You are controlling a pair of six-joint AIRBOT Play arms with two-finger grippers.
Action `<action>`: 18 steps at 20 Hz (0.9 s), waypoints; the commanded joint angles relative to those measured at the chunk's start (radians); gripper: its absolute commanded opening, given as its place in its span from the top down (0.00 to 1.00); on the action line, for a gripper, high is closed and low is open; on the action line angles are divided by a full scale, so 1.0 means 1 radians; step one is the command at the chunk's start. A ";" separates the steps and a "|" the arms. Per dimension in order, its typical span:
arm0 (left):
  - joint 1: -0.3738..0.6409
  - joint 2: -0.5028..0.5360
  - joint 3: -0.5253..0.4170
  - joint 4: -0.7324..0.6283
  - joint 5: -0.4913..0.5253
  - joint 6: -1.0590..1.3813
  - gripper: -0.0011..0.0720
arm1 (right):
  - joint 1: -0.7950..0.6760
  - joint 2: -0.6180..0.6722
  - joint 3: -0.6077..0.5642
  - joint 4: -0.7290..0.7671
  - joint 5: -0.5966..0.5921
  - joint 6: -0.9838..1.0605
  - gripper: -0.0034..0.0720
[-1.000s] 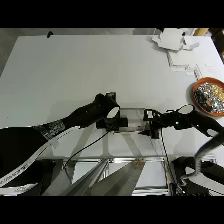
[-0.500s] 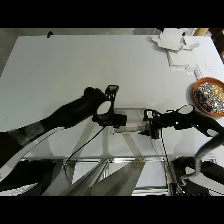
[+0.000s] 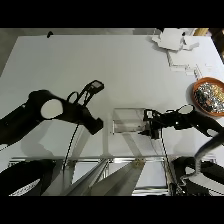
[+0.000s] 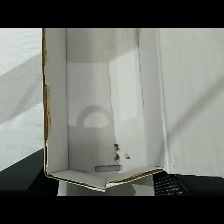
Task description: Fold the box and place the chain.
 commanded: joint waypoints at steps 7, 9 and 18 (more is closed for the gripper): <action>0.146 -0.161 -0.230 -0.652 0.383 1.490 0.03 | 0.000 0.000 0.000 0.000 0.001 0.000 0.34; 0.142 -0.246 -0.230 -0.783 0.389 1.629 0.03 | 0.000 0.000 0.000 0.000 0.002 0.000 0.34; 0.059 -0.360 -0.230 -0.889 0.371 1.800 0.03 | 0.000 0.000 0.000 0.000 0.002 0.000 0.34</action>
